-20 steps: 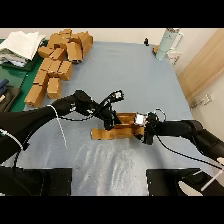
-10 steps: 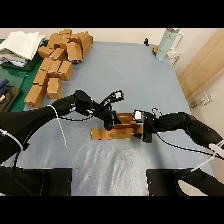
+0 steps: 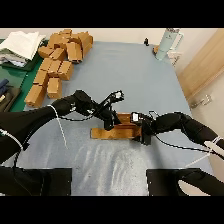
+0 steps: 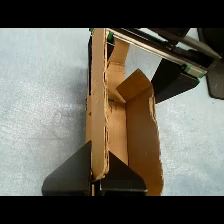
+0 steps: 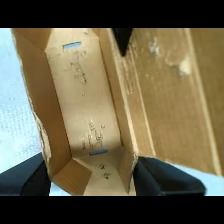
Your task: Fold the box.
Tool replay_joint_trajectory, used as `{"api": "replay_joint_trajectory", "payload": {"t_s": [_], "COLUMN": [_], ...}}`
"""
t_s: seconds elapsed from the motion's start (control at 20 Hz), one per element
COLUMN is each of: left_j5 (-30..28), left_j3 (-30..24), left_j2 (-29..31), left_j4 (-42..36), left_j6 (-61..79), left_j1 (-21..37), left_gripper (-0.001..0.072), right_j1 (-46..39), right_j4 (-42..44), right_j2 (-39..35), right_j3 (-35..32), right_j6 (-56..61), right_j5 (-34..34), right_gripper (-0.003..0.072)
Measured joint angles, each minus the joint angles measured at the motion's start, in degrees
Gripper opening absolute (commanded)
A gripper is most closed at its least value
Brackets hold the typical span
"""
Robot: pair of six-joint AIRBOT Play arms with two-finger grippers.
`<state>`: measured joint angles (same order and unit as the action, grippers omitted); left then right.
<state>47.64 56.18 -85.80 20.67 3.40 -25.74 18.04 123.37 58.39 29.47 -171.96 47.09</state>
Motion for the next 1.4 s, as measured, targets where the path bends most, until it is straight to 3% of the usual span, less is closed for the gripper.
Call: {"api": "replay_joint_trajectory", "payload": {"t_s": [0.75,1.4], "left_j5": [-0.11,-0.09], "left_j3": [0.0,0.0], "left_j2": [0.0,0.0], "left_j4": [-0.09,-0.04], "left_j6": [0.0,0.0], "left_j1": [0.0,0.0], "left_gripper": [0.0013,0.0013], "right_j1": [0.11,0.87], "right_j4": [-1.95,-1.22], "right_j2": [0.13,1.64], "right_j3": [0.0,-0.11], "right_j6": [3.19,0.0], "right_j5": [1.14,-1.73], "right_gripper": [0.0709,0.0699]}}
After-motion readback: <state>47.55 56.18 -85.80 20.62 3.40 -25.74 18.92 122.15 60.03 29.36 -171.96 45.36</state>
